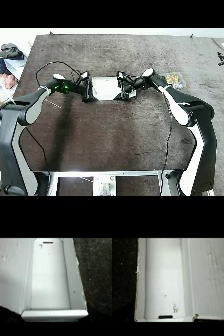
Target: Fold the box and place the chain.
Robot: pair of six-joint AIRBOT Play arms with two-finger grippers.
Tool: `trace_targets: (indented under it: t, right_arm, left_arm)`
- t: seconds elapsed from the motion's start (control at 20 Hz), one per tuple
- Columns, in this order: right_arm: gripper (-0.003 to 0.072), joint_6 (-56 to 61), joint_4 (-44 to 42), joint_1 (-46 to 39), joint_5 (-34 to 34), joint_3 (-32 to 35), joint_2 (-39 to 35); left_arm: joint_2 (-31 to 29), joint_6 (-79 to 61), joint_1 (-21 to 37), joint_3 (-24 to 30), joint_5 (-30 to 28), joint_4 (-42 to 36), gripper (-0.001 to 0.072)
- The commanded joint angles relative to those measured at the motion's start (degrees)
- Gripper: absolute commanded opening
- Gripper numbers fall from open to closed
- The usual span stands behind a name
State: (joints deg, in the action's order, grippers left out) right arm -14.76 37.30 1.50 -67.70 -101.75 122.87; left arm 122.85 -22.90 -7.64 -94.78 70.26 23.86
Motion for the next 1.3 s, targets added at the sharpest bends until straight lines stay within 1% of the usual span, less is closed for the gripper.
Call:
trace_targets:
  t: [0.0, 0.3, 0.45, 0.55, 0.65, 0.7, 0.75, 0.8, 1.25]
  right_arm:
    - [0.0274, 0.0, 0.0, 0.0, 0.0, 0.0, 0.0]
    - [0.0274, 0.0, 0.0, 0.0, 0.0, 0.0, 0.0]
    - [0.0274, 0.0, 0.0, 0.0, 0.0, 0.0, 0.0]
    - [0.0274, 0.0, 0.0, 0.0, 0.0, 0.0, 0.0]
    - [0.0274, 0.0, 0.0, 0.0, 0.0, 0.0, 0.0]
    - [0.0274, 0.0, 0.0, 0.0, 0.0, 0.0, 0.0]
    - [0.0274, 0.0, 0.0, 0.0, 0.0, 0.0, 0.0]
    - [0.0274, 0.0, 0.0, 0.0, 0.0, 0.0, 0.0]
    - [0.0274, 0.0, 0.0, 0.0, 0.0, 0.0, 0.0]
  left_arm:
    - [0.0, 1.7, -0.7, 0.0, -2.3, 0.2, 0.0720]
    - [0.0, 1.9, -0.7, 0.0, -2.2, 0.2, 0.0719]
    - [0.0, 1.9, -0.7, 0.0, -2.1, 2.0, 0.0710]
    - [0.0, 1.5, -0.7, 0.0, -1.2, 3.4, 0.0473]
    - [0.0, 1.4, -0.7, 0.0, -0.3, 3.6, 0.0475]
    - [0.0, 1.4, -0.7, 0.0, -0.3, 3.6, 0.0461]
    - [0.0, 1.3, -0.7, 0.0, -0.3, 3.6, 0.0380]
    - [0.0, 1.4, -0.7, 0.0, -0.4, 3.6, 0.0364]
    - [0.0, 1.4, -0.7, 0.0, -0.4, 3.5, 0.0365]
